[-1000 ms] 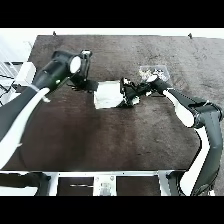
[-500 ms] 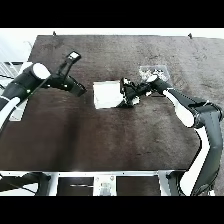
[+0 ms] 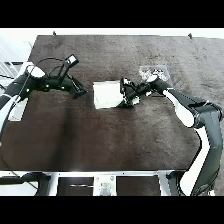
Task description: Fold the box and place the chain.
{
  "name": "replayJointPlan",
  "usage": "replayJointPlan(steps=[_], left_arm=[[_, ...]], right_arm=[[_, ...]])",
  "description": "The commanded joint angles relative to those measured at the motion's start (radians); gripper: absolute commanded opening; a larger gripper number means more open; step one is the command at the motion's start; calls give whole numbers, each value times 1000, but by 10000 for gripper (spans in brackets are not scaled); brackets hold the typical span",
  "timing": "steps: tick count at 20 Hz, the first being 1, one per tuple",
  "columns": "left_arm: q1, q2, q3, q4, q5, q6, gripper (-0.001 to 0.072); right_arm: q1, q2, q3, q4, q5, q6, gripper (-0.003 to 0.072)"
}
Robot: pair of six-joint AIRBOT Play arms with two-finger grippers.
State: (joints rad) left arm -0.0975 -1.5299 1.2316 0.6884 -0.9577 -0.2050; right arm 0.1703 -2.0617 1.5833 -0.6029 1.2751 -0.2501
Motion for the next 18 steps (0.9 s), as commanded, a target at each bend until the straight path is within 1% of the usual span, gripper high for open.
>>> replayJointPlan(steps=[1,3,5,6,9,12,13,17,18], left_arm=[[60,-165,111,-106,-198,276,496],[64,-248,196,-97,-212,315,497],[43,-300,235,-95,-212,400,498],[31,-314,234,-94,-214,455,498],[19,-325,234,-91,-275,468,497],[18,-326,234,-90,-275,468,505],[18,-326,234,-91,-272,468,719],[18,-326,234,-92,-246,463,720],[18,-325,234,-92,-273,444,719]], right_arm=[[1,0,0,0,0,0,596],[1,0,0,0,0,0,596],[1,0,0,0,0,0,596],[0,0,0,0,0,0,596],[0,0,0,0,0,0,596],[0,0,0,0,0,0,596],[0,0,0,0,0,0,596],[1,0,0,0,0,0,596],[1,0,0,0,0,0,596]])
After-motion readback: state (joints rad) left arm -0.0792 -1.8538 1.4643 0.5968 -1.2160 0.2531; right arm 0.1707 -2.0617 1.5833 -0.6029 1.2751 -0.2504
